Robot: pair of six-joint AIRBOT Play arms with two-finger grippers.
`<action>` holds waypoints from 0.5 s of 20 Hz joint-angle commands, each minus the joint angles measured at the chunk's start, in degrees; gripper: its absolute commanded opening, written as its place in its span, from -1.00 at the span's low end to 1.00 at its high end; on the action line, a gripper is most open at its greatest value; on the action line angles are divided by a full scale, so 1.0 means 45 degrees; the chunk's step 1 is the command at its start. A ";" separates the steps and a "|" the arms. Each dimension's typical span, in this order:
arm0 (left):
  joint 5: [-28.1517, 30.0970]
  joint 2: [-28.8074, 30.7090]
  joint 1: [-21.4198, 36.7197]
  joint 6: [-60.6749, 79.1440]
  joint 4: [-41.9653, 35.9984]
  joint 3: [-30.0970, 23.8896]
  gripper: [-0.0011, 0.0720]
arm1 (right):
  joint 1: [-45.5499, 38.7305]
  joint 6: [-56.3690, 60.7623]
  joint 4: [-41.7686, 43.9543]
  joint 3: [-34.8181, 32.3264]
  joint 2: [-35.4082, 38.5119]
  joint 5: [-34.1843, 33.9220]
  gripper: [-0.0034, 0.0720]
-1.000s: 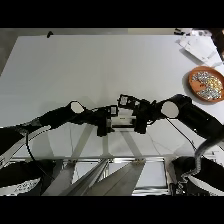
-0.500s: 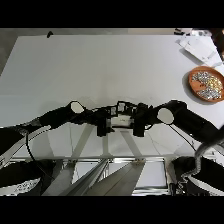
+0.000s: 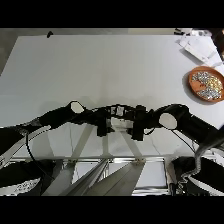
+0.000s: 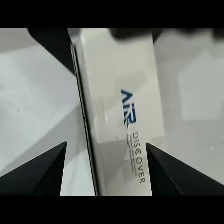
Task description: Fold the box and place the chain.
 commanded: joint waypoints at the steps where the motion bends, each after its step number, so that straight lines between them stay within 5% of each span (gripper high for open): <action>1: 0.0005 0.0005 0.0010 0.0044 0.0044 0.0005 -0.11 | 0.0015 -0.0005 -0.0112 0.0010 0.1005 -0.0753 0.53; 5: 0.0005 0.0005 0.0010 0.0044 0.0044 0.0005 -0.11 | 0.0015 0.0126 -0.0058 0.0010 0.2118 -0.0631 0.50; 6: 0.0010 0.0005 0.0010 0.0044 0.0044 0.0005 -0.11 | 0.0015 0.0427 -0.0063 0.0010 0.2380 -0.0583 0.31; 7: 0.0005 0.0005 0.0010 0.0044 0.0044 0.0005 -0.11 | 0.0015 0.0787 -0.0058 0.0010 0.2574 -0.0476 -0.14; 8: 0.0010 0.0005 0.0010 0.0044 0.0044 0.0005 -0.11 | 0.0015 0.1171 -0.0044 0.0000 0.2701 -0.0335 -0.82; 10: 0.0005 0.0005 0.0010 0.0044 0.0044 0.0005 -0.11 | -0.0121 0.2535 0.0491 -0.0189 0.2720 -0.0656 -0.86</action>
